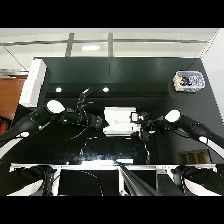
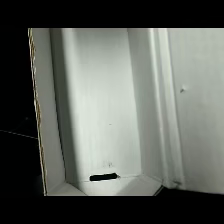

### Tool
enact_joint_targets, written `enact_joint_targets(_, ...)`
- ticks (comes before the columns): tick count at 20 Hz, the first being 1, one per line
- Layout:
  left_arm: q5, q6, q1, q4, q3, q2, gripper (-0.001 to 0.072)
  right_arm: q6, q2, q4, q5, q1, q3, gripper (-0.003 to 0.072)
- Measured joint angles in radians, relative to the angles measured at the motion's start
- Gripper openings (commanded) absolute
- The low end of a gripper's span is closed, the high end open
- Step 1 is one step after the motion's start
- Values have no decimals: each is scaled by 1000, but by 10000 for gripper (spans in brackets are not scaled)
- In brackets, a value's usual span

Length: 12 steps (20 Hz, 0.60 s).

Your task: Fold the box and place the chain.

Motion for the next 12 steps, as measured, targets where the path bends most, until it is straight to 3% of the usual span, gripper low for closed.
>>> enact_joint_targets(7, 31, -102, -24, 71, 13, 0, 457, 0, 0, 0, 0, 0, 0, 233)
enact_joint_targets(12, 47, -207, -72, 208, 43, 0, 457, 0, 0, 0, 0, 0, 0, 232)
